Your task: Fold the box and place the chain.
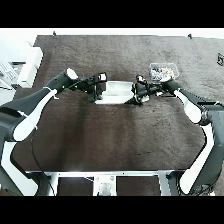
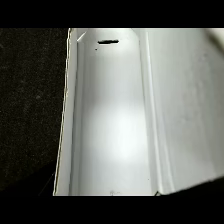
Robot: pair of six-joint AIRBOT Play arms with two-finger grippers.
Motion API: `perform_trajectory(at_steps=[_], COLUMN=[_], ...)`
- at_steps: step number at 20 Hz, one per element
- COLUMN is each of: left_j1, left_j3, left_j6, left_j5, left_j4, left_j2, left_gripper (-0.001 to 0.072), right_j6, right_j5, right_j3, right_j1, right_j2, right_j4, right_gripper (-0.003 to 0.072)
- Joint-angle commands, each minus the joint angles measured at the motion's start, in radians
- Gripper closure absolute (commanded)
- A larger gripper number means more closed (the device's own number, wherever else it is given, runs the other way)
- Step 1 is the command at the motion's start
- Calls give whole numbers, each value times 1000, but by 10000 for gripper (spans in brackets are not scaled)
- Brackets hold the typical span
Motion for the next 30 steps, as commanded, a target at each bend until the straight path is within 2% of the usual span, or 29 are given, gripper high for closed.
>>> perform_trajectory(at_steps=[1,8,10,13,15,17,18,23,27,28,30], left_j1=[-10,-30,-30,-30,-37,-54,-62,-72,-72,-72,-72], left_j3=[0,0,0,0,0,0,0,0,0,0,0], left_j6=[-14,-37,-41,-41,-41,-40,-40,-40,0,23,23], left_j5=[-2,33,37,35,35,35,36,59,42,40,37], left_j4=[5,32,46,45,44,42,43,37,-42,-66,-85], left_j2=[0,0,0,0,0,0,0,0,0,0,0], left_gripper=[151,153,241,242,430,449,519,519,507,381,380], right_j6=[0,0,0,0,0,0,0,0,0,0,0], right_j5=[0,0,0,0,0,0,0,0,0,0,0], right_j3=[0,0,0,0,0,0,0,0,0,0,0], right_j1=[1,0,0,0,0,1,1,0,1,1,0], right_j2=[0,0,0,0,0,0,0,0,0,0,0], right_j4=[0,0,0,0,0,0,0,0,0,0,0], right_gripper=[279,278,279,279,278,279,278,279,279,279,279])
